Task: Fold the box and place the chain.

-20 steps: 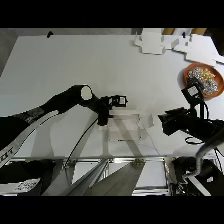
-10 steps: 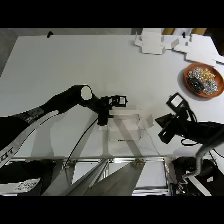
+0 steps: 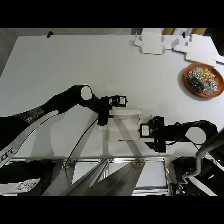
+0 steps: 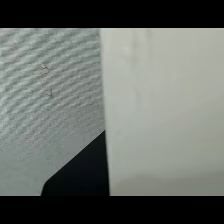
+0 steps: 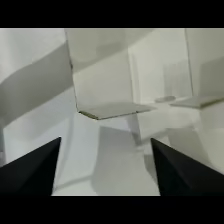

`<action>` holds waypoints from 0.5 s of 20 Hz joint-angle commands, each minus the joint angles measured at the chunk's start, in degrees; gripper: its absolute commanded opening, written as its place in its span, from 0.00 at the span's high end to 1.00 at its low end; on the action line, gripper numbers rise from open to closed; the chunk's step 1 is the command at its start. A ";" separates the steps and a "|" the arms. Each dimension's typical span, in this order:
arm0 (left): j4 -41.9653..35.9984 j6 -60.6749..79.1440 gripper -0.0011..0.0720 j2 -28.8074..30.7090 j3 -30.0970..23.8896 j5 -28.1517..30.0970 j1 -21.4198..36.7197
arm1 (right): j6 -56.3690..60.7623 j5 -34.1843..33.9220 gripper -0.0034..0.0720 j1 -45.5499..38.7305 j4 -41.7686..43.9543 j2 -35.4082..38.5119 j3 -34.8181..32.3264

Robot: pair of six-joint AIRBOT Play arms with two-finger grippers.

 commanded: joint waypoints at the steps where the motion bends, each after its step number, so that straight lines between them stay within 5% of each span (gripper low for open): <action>1: 0.00 0.00 0.97 -0.02 -0.04 -0.02 -0.02 | -5.14 -7.96 0.05 6.62 -4.57 -1.97 -1.14; 10: 0.00 0.00 0.97 -0.02 -0.04 -0.02 -0.02 | 3.10 -23.50 0.05 12.63 -4.59 -2.08 -6.99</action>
